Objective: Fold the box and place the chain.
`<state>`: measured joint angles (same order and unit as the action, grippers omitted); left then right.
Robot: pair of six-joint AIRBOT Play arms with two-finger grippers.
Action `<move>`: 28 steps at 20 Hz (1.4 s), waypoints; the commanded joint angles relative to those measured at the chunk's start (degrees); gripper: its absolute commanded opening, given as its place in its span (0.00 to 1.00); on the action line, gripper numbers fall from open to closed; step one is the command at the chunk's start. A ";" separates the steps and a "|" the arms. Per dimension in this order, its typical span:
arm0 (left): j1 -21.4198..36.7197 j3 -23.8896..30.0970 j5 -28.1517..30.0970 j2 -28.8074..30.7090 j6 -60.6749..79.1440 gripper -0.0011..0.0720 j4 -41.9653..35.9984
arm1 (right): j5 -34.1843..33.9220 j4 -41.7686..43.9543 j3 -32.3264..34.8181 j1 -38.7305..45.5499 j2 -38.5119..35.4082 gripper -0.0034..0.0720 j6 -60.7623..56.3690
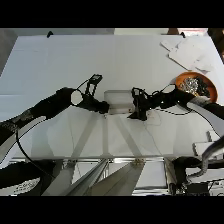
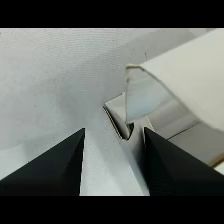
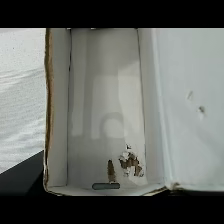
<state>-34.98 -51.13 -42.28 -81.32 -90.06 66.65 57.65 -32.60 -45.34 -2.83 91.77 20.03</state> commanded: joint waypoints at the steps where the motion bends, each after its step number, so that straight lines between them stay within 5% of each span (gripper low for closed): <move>1: -0.87 -2.08 -2.23 -0.79 -5.05 0.53 2.67 | 0.02 0.02 -0.09 0.04 -0.04 0.65 -0.02; 5: -0.90 -7.19 -11.10 -2.34 -15.76 0.52 12.66 | 0.02 0.02 -0.07 0.04 -0.04 0.65 -0.02; 14: -4.70 -22.58 -25.94 -14.36 -27.08 0.48 17.46 | 0.04 0.04 -0.07 0.04 -0.04 0.65 -0.02; 20: -5.46 -22.77 -25.07 -16.11 -30.05 0.48 15.02 | 0.02 0.02 -0.07 0.04 -0.04 0.65 -0.02; 22: -5.46 -22.77 -24.15 -16.09 -30.03 0.35 15.04 | 0.02 0.02 -0.07 0.04 -0.04 0.65 -0.02; 24: -5.46 -22.77 -23.63 -16.09 -29.92 0.03 15.06 | 0.02 0.04 -0.07 0.04 -0.04 0.65 -0.02; 28: -5.44 -22.77 -23.10 -15.89 -29.94 0.03 15.04 | 0.02 0.02 -0.07 0.04 -0.04 0.65 -0.02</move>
<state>-40.40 -73.84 -66.22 -97.25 -119.96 81.67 57.65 -32.51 -45.34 -2.83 91.77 19.81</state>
